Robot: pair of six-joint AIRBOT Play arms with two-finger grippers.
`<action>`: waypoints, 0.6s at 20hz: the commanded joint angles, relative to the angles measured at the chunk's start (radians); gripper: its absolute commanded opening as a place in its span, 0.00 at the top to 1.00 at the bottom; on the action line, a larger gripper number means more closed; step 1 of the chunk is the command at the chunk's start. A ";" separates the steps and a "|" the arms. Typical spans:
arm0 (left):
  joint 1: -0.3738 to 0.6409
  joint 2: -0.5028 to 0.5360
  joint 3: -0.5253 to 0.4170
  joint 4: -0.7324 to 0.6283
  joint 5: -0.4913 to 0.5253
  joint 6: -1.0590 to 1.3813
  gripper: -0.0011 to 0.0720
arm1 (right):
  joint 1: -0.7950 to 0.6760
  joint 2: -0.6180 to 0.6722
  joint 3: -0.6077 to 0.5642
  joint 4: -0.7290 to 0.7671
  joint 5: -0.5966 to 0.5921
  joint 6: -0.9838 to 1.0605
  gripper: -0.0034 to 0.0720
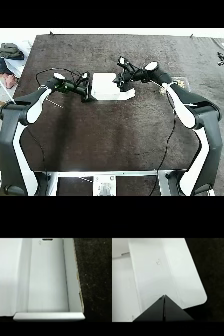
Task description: Fold the box and place the chain.
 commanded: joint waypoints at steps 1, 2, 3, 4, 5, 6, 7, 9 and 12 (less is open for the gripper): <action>0.001 0.001 0.001 0.000 0.000 0.000 0.51 | -0.006 0.074 0.001 -0.010 0.009 0.001 0.96; 0.001 0.001 0.001 0.000 0.000 0.000 0.51 | -0.011 0.101 0.001 -0.037 0.023 0.011 0.96; 0.001 0.001 0.001 0.000 0.000 0.000 0.51 | -0.014 0.127 0.001 -0.081 0.054 0.047 0.96; 0.001 0.001 0.001 0.000 0.000 0.000 0.51 | -0.019 0.148 0.001 -0.151 0.092 0.081 0.90; 0.001 0.001 0.001 0.000 0.000 0.000 0.51 | -0.019 0.163 0.001 -0.237 0.138 0.117 0.70; 0.001 0.001 0.001 0.000 0.000 0.000 0.51 | -0.019 0.167 0.001 -0.306 0.179 0.144 0.49; 0.001 0.001 0.001 0.000 0.000 0.000 0.51 | -0.019 0.165 0.000 -0.360 0.214 0.163 0.41; 0.001 0.001 0.001 0.000 0.000 0.000 0.51 | -0.018 0.149 -0.025 -0.367 0.238 0.164 0.40; 0.001 0.001 0.001 0.000 0.000 0.000 0.51 | 0.003 0.115 -0.059 -0.404 0.221 0.150 0.18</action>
